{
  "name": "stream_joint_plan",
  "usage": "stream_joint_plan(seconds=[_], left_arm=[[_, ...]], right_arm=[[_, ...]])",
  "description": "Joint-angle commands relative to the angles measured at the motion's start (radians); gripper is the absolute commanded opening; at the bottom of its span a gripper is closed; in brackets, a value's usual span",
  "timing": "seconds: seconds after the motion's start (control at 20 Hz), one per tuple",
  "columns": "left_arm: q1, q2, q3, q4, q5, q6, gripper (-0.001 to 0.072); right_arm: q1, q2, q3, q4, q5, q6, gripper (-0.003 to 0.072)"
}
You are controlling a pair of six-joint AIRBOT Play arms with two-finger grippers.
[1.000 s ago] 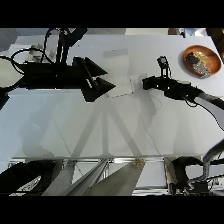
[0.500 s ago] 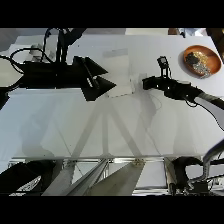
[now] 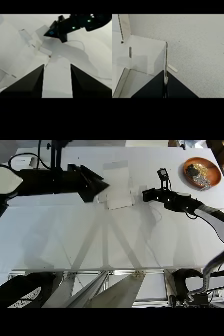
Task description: Fold the box and place the chain.
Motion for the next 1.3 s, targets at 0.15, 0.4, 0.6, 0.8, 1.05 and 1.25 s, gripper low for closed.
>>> stream_joint_plan(seconds=[0.15,0.4,0.6,0.8,1.05,1.25], left_arm=[[0.243,-0.315,0.201,-0.076,-0.301,-0.063,0.0673],[0.247,-0.586,0.420,-0.015,-0.351,-0.012,0.0711],[0.212,-0.745,0.509,-0.009,-0.335,0.002,0.0710],[0.193,-0.858,0.597,-0.005,-0.241,-0.031,0.0709],[0.174,-0.904,0.629,-0.004,-0.164,-0.073,0.0709],[0.147,-0.908,0.629,-0.002,-0.053,-0.085,0.0701]], right_arm=[[0.001,-0.001,0.000,0.000,0.000,0.000,0.0019],[0.001,-0.001,0.000,0.000,0.000,0.000,0.0019],[0.001,-0.001,0.000,0.000,0.000,0.000,0.0019],[0.001,-0.001,0.000,0.000,0.000,0.000,0.0019],[0.001,-0.001,0.000,0.000,0.000,0.000,0.0019],[0.001,-0.001,0.000,0.000,0.000,0.000,0.0019]])
